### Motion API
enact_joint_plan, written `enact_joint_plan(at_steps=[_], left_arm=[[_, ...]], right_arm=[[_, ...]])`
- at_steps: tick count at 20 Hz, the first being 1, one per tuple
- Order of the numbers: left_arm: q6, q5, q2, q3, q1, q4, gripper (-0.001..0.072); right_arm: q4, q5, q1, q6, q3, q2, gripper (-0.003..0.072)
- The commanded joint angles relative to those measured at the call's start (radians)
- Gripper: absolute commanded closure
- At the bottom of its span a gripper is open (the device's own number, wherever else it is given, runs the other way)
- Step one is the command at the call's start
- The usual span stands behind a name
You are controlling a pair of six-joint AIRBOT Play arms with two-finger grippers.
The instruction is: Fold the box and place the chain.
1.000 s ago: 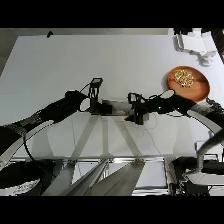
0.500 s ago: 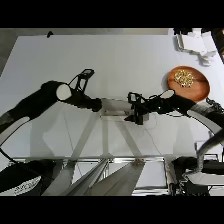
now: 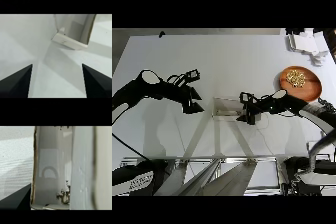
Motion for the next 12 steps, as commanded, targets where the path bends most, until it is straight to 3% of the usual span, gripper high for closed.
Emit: enact_joint_plan(at_steps=[1,4,12], left_arm=[[0.389,-0.064,-0.09,-0.001,0.021,-0.146,0.0007],[0.504,-0.061,-0.15,-0.002,0.004,-0.167,0.0007],[0.637,0.001,-0.183,-0.085,-0.005,-0.253,0.0009]], right_arm=[[0.0,0.0,0.0,0.0,0.0,0.0,0.0252],[0.0,0.0,0.0,0.0,0.0,0.0,0.0252],[0.0,0.0,0.0,0.0,0.0,0.0,0.0252]])
